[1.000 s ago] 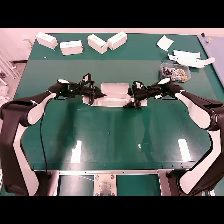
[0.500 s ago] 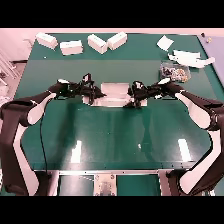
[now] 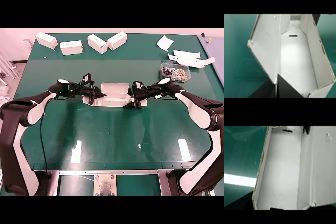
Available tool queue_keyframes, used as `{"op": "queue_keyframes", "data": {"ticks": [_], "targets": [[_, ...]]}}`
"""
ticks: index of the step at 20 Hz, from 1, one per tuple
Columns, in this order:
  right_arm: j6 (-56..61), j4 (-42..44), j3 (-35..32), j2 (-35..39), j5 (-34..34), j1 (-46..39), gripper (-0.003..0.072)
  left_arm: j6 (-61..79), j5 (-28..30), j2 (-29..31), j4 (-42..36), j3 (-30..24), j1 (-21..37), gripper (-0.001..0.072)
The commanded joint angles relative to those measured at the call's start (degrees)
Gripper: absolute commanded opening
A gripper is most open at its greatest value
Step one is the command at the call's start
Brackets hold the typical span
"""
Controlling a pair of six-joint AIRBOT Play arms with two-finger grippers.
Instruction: Fold the box and place the chain.
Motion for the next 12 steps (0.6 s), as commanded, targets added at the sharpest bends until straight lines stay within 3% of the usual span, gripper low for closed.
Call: {"op": "queue_keyframes", "data": {"ticks": [1, 9, 10, 11, 12], "targets": [[0.0, 0.0, 0.0, 0.0, 0.0, 0.1, 0.0577, 0.0, 0.0, 0.0, 0.0, 0.0, 0.0, 0.0023], [0.0, 0.0, 0.0, 0.0, 0.0, 0.1, 0.0577, 0.1, 0.0, 0.0, -0.3, 0.0, 0.0, 0.0025], [0.0, 0.0, 0.0, 0.0, 0.0, 0.1, 0.0577, 0.1, 0.1, 0.0, -1.5, 0.0, 0.0, 0.0150], [0.0, 0.0, 0.0, 0.0, 0.0, 0.1, 0.0577, 0.1, 0.2, 0.0, -3.4, 0.1, 0.1, 0.0458], [0.0, 0.0, 0.0, 0.0, 0.0, 0.1, 0.0577, 0.1, 0.1, 0.1, -5.3, 0.1, 0.1, 0.0455]]}}
